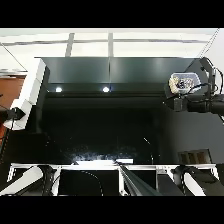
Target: Fold the box and place the chain.
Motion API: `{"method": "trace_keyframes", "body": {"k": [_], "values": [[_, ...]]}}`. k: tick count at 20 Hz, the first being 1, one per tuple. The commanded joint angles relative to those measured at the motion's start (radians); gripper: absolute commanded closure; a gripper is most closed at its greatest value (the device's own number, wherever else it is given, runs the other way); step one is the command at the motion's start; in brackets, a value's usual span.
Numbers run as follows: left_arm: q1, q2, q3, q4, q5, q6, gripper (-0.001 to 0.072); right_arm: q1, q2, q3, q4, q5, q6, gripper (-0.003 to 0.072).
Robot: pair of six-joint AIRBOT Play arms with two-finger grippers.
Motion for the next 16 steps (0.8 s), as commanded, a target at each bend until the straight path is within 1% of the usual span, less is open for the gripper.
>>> {"method": "trace_keyframes", "body": {"k": [1, 2, 3, 5, 7, 9, 10, 11, 12, 13, 14, 15, 16], "values": [[-0.016, -0.011, 0.001, -0.048, 0.071, 0.018, 0.0343, -0.001, 0.0, 0.0, 0.0, -0.008, 0.001, 0.0676], [-0.02, -0.008, 0.002, -0.047, 0.058, 0.011, 0.001, -0.001, 0.0, 0.0, 0.0, -0.008, 0.001, 0.0676], [-0.022, -0.003, 0.003, -0.048, 0.042, 0.004, -0.0007, -0.001, 0.0, 0.0, 0.0, -0.008, 0.001, 0.0676], [-0.027, 0.032, 0.023, -0.043, 0.003, -0.014, -0.0007, 0.0, 0.0, 0.0, 0.003, -0.008, 0.0, 0.0676], [-0.032, 0.09, 0.072, -0.045, -0.035, -0.022, -0.0007, -0.001, 0.0, 0.002, 0.017, -0.01, 0.0, 0.0676], [-0.039, 0.167, 0.133, -0.084, -0.047, -0.094, -0.0005, 0.0, 0.0, 0.023, 0.025, 0.004, 0.0, 0.0676], [-0.047, 0.205, 0.157, -0.132, -0.061, -0.132, 0.0002, -0.001, 0.0, 0.045, 0.009, 0.041, 0.0, 0.0676], [-0.055, 0.246, 0.175, -0.192, -0.085, -0.159, 0.0097, -0.001, 0.002, 0.064, -0.024, 0.089, 0.0, 0.0677], [-0.067, 0.287, 0.185, -0.242, -0.121, -0.176, 0.0465, -0.001, 0.011, 0.076, -0.076, 0.13, 0.02, 0.0679], [-0.086, 0.323, 0.183, -0.286, -0.169, -0.171, 0.0682, 0.0, 0.041, 0.073, -0.146, 0.119, 0.054, 0.0682], [-0.12, 0.356, 0.174, -0.327, -0.216, -0.172, 0.0683, 0.004, 0.093, 0.058, -0.232, 0.057, 0.084, 0.0683], [-0.174, 0.393, 0.157, -0.336, -0.272, -0.172, 0.0684, 0.012, 0.163, 0.026, -0.301, -0.042, 0.089, 0.0683], [-0.24, 0.435, 0.124, -0.325, -0.304, -0.171, 0.0684, 0.02, 0.243, -0.033, -0.352, -0.166, 0.09, 0.0682]]}}
